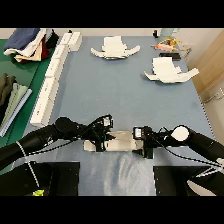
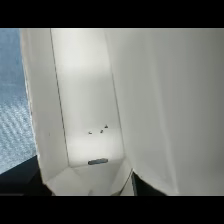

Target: Fold the box.

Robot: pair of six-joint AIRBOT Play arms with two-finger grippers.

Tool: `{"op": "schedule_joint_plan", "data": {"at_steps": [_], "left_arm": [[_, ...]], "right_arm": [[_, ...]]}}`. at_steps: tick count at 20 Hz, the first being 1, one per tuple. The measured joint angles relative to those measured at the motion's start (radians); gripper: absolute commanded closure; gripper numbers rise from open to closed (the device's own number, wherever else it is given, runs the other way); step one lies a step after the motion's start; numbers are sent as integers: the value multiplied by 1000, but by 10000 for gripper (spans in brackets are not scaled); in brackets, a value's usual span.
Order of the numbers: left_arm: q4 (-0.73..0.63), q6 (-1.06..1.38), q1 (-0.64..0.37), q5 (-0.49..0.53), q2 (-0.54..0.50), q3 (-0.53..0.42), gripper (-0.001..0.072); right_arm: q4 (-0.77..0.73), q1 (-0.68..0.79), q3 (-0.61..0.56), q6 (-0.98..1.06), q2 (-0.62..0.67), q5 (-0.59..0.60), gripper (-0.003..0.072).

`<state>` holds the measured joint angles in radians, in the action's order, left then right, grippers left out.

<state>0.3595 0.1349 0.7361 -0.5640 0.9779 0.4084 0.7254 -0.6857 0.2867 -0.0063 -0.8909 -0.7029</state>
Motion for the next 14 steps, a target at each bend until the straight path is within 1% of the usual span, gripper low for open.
{"op": "schedule_joint_plan", "data": {"at_steps": [1, 14], "left_arm": [[0, 0, 0, 0, 0, 0, 693], [0, 0, 0, -1, 0, 0, 693]], "right_arm": [[0, 0, -1, -2, 0, 2, 176], [2, 0, -10, -6, 1, 5, 177]]}}
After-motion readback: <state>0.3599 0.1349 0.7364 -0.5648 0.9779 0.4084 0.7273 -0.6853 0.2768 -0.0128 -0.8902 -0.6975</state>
